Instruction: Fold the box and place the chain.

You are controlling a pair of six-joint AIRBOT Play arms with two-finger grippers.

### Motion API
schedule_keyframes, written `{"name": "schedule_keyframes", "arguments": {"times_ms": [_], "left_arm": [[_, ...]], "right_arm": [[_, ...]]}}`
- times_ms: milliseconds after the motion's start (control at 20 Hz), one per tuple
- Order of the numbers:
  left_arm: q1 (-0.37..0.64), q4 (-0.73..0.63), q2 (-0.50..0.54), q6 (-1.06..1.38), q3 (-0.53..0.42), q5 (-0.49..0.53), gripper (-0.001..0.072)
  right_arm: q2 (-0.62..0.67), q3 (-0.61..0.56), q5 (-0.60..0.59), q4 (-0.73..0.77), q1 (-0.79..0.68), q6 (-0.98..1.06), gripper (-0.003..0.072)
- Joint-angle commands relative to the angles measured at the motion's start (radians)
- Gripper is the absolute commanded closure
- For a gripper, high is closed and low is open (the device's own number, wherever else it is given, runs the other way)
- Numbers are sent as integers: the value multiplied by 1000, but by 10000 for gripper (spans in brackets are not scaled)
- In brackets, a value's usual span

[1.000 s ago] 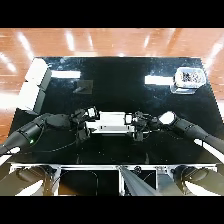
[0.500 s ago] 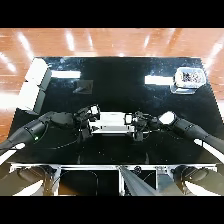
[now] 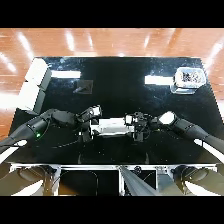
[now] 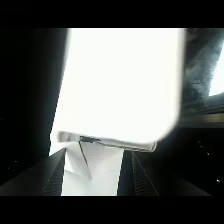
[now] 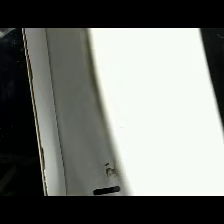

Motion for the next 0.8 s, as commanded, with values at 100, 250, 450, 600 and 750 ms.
{"name": "schedule_keyframes", "arguments": {"times_ms": [100,250,450,600,750], "left_arm": [[19,26,-2,-12,8,-44,197],[65,26,-3,-24,8,-51,197],[64,14,-37,-26,8,-31,197],[33,14,-73,-26,8,-31,197],[17,9,-74,-26,8,-35,198]], "right_arm": [[0,0,-3,4,1,2,137],[0,0,-3,4,1,2,137],[0,0,-3,4,1,2,137],[0,0,-3,4,1,2,137],[0,0,-3,4,1,2,137]]}}
